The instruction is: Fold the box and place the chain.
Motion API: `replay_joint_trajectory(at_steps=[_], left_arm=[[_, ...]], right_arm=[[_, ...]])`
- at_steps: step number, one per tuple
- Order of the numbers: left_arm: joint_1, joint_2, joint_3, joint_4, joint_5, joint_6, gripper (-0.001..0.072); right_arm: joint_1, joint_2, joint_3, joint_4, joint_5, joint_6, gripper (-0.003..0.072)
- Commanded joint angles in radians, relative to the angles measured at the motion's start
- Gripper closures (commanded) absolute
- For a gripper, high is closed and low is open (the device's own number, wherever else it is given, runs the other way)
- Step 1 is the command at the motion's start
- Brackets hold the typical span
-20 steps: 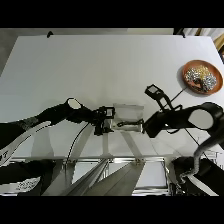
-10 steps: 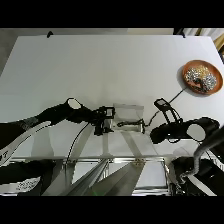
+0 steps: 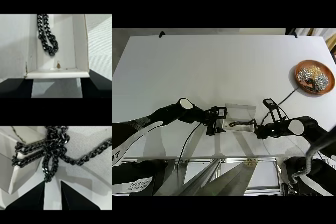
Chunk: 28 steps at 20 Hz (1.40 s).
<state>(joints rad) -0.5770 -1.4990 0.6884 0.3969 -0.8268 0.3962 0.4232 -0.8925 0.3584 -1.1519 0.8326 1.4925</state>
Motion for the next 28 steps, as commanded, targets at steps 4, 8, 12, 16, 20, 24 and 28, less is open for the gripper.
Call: replay_joint_trajectory(at_steps=[4,8,12,16,20,24,28], left_arm=[[0.000,0.000,0.000,0.000,0.000,0.000,0.0679],[0.000,0.000,0.000,0.000,0.000,0.000,0.0679],[0.000,0.000,0.000,0.000,0.000,0.000,0.0679],[0.000,0.000,0.000,0.000,0.000,0.000,0.0679],[0.000,0.000,0.000,0.000,0.000,0.000,0.0679],[0.000,0.000,0.000,0.000,0.000,0.000,0.0679],[0.000,0.000,0.000,0.000,0.000,0.000,0.0679]], right_arm=[[0.000,-0.020,0.000,0.035,-0.042,0.030,0.0459],[0.000,-0.020,0.000,0.035,-0.043,0.033,0.0462],[0.000,-0.020,0.000,0.025,-0.038,0.049,0.0493],[0.028,-0.020,0.000,0.023,-0.038,0.056,0.0503],[0.101,-0.020,0.000,-0.123,-0.071,0.188,0.0502],[0.101,-0.020,0.000,-0.131,-0.076,0.206,0.0505],[0.101,-0.020,0.000,-0.127,-0.108,0.212,0.0505]])
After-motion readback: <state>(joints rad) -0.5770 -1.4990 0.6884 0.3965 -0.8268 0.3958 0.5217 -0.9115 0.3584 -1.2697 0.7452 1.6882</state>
